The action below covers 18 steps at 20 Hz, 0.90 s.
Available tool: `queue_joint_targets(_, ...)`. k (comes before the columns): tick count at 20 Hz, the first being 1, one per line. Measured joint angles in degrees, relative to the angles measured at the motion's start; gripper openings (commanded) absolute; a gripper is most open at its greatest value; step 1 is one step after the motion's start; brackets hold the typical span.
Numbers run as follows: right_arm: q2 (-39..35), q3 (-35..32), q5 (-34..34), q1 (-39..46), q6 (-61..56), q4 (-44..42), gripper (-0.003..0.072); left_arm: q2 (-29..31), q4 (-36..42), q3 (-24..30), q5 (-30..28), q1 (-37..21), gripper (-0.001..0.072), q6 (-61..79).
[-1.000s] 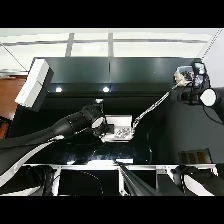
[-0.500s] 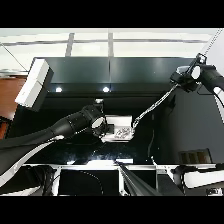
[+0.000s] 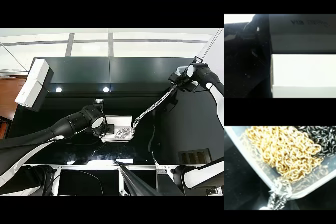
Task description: Fold the box and place the chain.
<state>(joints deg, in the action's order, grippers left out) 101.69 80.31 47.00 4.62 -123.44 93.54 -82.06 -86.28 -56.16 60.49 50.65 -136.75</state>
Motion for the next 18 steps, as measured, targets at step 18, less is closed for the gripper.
queue_joint_targets(18, -28.06, 2.99, 11.91, 0.00, 27.17, -3.39, 0.0043, 0.00, 0.00, 0.00, 0.00, 0.00, 0.0033, 0.00)
